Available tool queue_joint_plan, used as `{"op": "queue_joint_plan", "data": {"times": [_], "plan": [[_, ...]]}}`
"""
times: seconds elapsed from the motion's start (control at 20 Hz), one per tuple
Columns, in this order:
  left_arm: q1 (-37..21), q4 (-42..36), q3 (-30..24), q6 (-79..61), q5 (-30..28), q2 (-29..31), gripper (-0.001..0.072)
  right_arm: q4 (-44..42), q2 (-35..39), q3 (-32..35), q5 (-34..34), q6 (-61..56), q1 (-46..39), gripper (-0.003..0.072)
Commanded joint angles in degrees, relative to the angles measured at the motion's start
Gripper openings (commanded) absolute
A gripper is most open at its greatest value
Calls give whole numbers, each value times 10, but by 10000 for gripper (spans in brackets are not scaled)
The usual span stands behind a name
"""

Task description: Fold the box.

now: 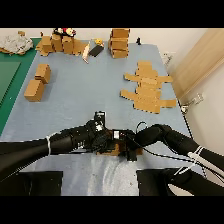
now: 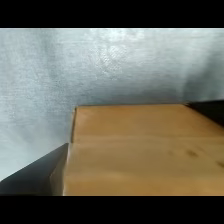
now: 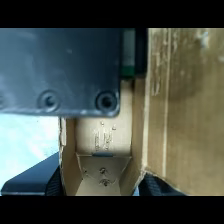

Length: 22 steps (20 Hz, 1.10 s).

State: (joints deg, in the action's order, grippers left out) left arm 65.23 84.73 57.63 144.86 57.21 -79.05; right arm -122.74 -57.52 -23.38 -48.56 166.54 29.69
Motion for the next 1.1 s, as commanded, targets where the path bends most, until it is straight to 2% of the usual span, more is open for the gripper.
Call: {"op": "queue_joint_plan", "data": {"times": [0.0, 0.4, 1.0, 1.05], "plan": [[-5, -2, 9, 0, 21, 21, 499, 0, 0, 0, 0, 0, 0, 497], [-55, -2, 9, -16, 87, 59, 498, 0, 0, 0, 0, 0, 0, 497], [-60, -25, 9, -30, 69, 74, 497, 0, 0, 0, 0, 0, 0, 497], [-62, -25, 9, -30, 68, 79, 457, 0, 0, 0, 0, 0, 0, 497]]}}
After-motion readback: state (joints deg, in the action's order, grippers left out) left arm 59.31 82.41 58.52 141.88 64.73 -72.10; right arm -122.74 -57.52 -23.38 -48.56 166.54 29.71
